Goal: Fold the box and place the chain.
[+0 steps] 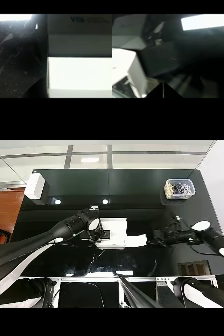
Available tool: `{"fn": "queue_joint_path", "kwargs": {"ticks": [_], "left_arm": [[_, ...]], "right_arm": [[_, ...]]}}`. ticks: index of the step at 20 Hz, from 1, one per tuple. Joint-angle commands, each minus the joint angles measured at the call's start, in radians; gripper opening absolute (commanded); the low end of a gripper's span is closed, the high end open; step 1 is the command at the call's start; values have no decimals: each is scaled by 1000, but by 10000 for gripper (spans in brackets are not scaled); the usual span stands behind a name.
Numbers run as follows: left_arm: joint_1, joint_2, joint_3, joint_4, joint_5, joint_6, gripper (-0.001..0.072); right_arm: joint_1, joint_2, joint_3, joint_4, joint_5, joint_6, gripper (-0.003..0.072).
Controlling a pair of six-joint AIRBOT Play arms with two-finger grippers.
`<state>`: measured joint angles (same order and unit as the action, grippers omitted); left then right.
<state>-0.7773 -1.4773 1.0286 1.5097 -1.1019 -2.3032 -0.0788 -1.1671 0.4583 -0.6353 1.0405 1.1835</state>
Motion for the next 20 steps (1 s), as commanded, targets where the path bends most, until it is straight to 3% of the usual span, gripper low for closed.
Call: {"fn": "queue_joint_path", "kwargs": {"ticks": [1, 4, 7, 8, 9, 10, 14, 19, 20], "left_arm": [[1, -1, 0, 0, 1, -1, 30], [1, -1, 0, 0, 1, -1, 30], [1, -1, 0, 0, 2, -1, 30], [1, -1, 0, 0, 1, -1, 30], [1, -1, 0, 0, 1, -1, 30], [1, -1, 0, 0, 1, -1, 30], [1, -1, 0, 0, 1, -1, 30], [1, -1, 0, 0, 1, -1, 30], [1, -1, 0, 0, 2, -1, 31]], "right_arm": [[186, -73, -2, 211, -138, -71, 14], [271, -116, 52, 185, -136, -93, 14], [262, -115, 105, 161, -51, -126, 26], [256, -115, 126, 130, -21, -125, 202], [249, -115, 145, 95, 3, -121, 480], [245, -115, 159, 72, 32, -117, 659], [245, -115, 175, 117, 97, -118, 656], [312, -115, 187, 182, 60, -117, 635], [327, -115, 196, 181, 49, -114, 440]]}}
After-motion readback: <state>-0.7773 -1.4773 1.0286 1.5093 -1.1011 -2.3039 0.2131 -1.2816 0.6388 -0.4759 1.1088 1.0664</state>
